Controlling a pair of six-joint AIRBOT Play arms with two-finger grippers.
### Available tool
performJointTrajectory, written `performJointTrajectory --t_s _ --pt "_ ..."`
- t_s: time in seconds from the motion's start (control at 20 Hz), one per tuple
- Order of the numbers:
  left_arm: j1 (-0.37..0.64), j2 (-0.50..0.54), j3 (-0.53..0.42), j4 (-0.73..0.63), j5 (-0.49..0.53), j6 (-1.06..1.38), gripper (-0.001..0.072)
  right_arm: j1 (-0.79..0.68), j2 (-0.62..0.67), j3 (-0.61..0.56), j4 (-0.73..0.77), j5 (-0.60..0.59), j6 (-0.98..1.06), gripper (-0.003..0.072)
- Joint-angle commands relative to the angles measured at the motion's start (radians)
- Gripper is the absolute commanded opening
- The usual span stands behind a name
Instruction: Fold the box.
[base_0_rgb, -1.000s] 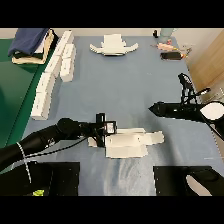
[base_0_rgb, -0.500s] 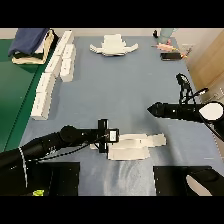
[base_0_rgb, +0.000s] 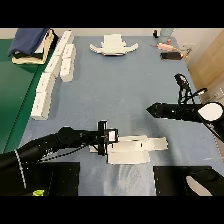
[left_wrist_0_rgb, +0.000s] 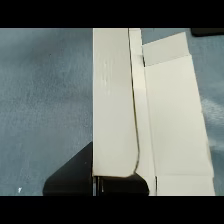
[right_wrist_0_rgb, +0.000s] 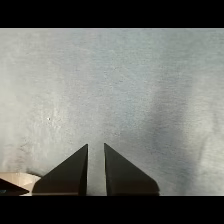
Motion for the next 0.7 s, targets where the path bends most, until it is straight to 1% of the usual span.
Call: performJointTrajectory --t_s 0.0,0.3,0.65 --pt "0.0 0.009 0.001 -0.003 0.002 -0.01 0.0013 0.001 -0.001 0.001 0.0 -0.002 0.0 0.015" --pt "0.0 0.004 0.0 -0.002 -0.031 -0.011 0.0011 0.001 -0.001 0.001 0.0 -0.003 0.0 0.015" --pt "0.0 -0.053 0.0 0.009 -0.059 -0.011 0.0011 0.001 -0.001 0.001 0.0 -0.002 0.0 0.015"
